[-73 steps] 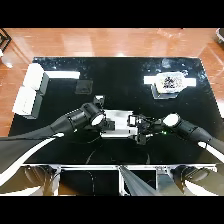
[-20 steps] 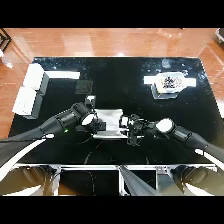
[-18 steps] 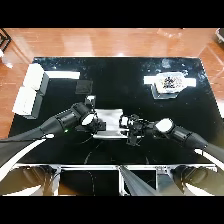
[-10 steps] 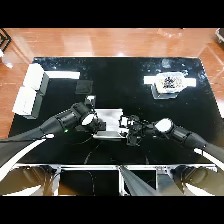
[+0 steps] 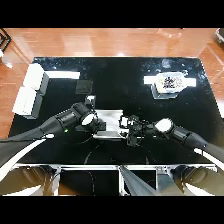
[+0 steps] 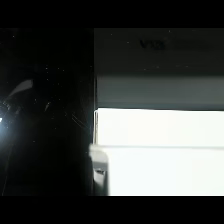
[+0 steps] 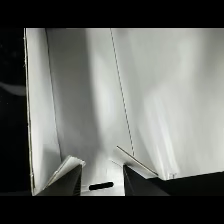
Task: Fold the box and place the chain.
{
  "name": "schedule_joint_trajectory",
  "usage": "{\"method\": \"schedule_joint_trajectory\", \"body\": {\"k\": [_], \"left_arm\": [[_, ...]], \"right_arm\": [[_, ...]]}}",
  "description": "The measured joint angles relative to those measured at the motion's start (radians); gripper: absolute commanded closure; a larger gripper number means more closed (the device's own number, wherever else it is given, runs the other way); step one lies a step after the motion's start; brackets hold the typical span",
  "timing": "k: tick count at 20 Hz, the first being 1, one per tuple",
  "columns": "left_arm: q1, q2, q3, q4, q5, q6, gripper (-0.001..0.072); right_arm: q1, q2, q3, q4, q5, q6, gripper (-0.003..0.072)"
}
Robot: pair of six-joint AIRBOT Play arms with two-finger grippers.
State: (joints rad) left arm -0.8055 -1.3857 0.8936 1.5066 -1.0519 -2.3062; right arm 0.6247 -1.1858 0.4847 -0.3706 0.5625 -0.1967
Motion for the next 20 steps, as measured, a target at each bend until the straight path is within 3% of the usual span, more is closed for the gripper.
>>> {"method": "schedule_joint_trajectory", "body": {"k": [1, 2, 3, 4, 5, 7, 8, 9, 14, 17, 20], "left_arm": [[0.000, 0.000, 0.000, 0.000, 0.000, 0.000, 0.0689], [0.000, 0.000, 0.000, 0.000, 0.000, 0.000, 0.0689], [0.000, 0.000, 0.000, -0.001, 0.000, 0.000, 0.0689], [0.000, 0.000, 0.000, -0.001, 0.000, 0.000, 0.0689], [0.000, 0.000, 0.000, -0.001, 0.000, 0.000, 0.0689], [0.000, 0.000, 0.000, -0.001, 0.000, 0.000, 0.0689], [0.000, 0.000, 0.000, -0.002, 0.000, -0.001, 0.0689], [0.000, 0.000, 0.000, -0.002, 0.000, -0.001, 0.0690], [0.000, 0.000, 0.000, -0.003, 0.002, -0.002, 0.0690], [0.000, 0.000, 0.000, -0.003, 0.003, -0.002, 0.0691], [0.000, -0.003, 0.000, -0.003, 0.003, -0.002, 0.0690]], "right_arm": [[0.000, 0.000, 0.000, 0.000, 0.000, -0.001, 0.0229], [0.000, 0.000, 0.000, 0.001, 0.002, -0.002, 0.0210], [0.000, 0.000, 0.000, 0.001, 0.002, -0.002, 0.0260], [0.000, 0.000, 0.000, 0.001, 0.000, -0.002, 0.0400], [0.000, 0.000, 0.000, 0.001, -0.005, -0.002, 0.0458], [0.000, 0.000, 0.000, 0.001, -0.005, -0.006, 0.0461], [0.000, 0.000, 0.000, 0.002, -0.005, -0.006, 0.0586], [0.000, 0.000, 0.000, 0.001, -0.008, -0.005, 0.0664], [-0.042, 0.048, 0.000, -0.100, -0.003, 0.197, 0.0664], [-0.123, 0.111, 0.000, -0.214, 0.061, 0.518, 0.0664], [-0.229, 0.179, 0.000, -0.274, 0.208, 0.834, 0.0664]]}}
